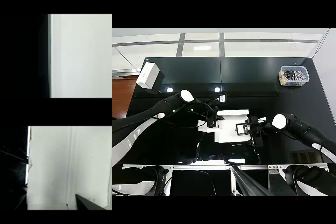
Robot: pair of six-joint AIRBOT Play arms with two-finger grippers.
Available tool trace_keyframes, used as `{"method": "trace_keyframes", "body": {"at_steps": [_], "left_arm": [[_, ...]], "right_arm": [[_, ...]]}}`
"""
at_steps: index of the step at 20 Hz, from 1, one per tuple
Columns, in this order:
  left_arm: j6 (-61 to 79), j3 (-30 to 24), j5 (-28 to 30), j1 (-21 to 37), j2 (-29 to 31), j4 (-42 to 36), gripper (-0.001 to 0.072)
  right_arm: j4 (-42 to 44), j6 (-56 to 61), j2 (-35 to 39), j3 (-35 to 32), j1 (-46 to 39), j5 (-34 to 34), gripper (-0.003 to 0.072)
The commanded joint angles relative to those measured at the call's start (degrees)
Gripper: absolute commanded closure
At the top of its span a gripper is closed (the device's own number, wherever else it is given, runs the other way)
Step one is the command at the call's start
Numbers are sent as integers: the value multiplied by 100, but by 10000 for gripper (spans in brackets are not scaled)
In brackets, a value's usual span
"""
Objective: Fold the box and place the chain.
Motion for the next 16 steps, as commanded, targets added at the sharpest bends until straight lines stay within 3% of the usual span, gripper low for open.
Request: {"method": "trace_keyframes", "body": {"at_steps": [1,6,16], "left_arm": [[0,4,0,4,-4,2,684],[0,4,0,4,-4,2,684],[0,4,-7,4,-4,2,683]], "right_arm": [[-55,278,24,2,0,-254,-11],[-684,1104,522,13,-46,-199,-11],[-168,1384,761,15,-125,-800,-12]]}}
